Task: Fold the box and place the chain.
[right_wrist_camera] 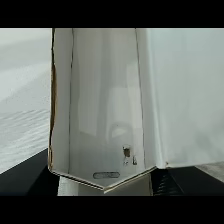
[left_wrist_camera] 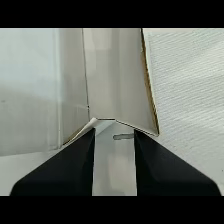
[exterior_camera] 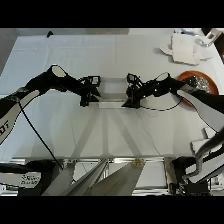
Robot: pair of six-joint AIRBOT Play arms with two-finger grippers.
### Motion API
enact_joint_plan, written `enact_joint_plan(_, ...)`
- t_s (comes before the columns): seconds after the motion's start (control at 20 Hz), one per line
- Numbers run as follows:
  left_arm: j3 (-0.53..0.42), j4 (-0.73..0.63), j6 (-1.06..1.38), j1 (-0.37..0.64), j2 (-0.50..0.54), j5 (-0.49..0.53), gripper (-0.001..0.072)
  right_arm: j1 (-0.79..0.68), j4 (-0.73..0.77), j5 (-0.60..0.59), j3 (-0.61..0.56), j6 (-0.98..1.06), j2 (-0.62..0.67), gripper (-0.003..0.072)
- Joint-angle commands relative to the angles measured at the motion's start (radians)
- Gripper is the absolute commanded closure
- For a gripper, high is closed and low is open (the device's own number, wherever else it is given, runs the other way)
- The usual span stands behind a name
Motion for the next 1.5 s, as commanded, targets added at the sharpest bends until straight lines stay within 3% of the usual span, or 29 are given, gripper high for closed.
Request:
enact_joint_plan(0.0,0.0,-0.002,-0.002,-0.006,0.0,0.0,0.0592,0.001,0.0,0.0,0.0,0.0,0.0,0.025)
enact_joint_plan(0.05,0.0,0.0,-0.002,-0.006,0.0,-0.001,0.0698,0.001,0.0,0.0,0.0,0.0,0.0,0.025)
enact_joint_plan(0.35,0.0,0.016,-0.039,0.006,0.023,-0.015,0.0695,0.001,0.0,0.0,0.0,0.0,0.0,0.025)
enact_joint_plan(0.65,0.0,0.062,-0.212,0.087,0.206,-0.079,0.0696,0.001,0.0,0.0,0.0,0.0,0.0,0.025)
enact_joint_plan(0.9,0.0,0.265,-0.679,0.243,0.341,-0.112,0.0696,0.001,0.0,0.0,0.0,0.0,0.0,0.025)
enact_joint_plan(1.1,-0.026,0.315,-0.983,0.303,0.295,-0.208,0.0698,0.001,0.0,0.0,0.0,0.0,0.0,0.025)
enact_joint_plan(1.3,-0.073,0.308,-1.247,0.212,0.183,-0.201,0.0701,0.001,0.0,0.0,0.0,0.0,0.0,0.025)
enact_joint_plan(1.45,-0.073,0.285,-1.365,0.128,0.08,-0.135,0.0701,0.001,0.0,0.0,0.0,0.0,0.0,0.025)
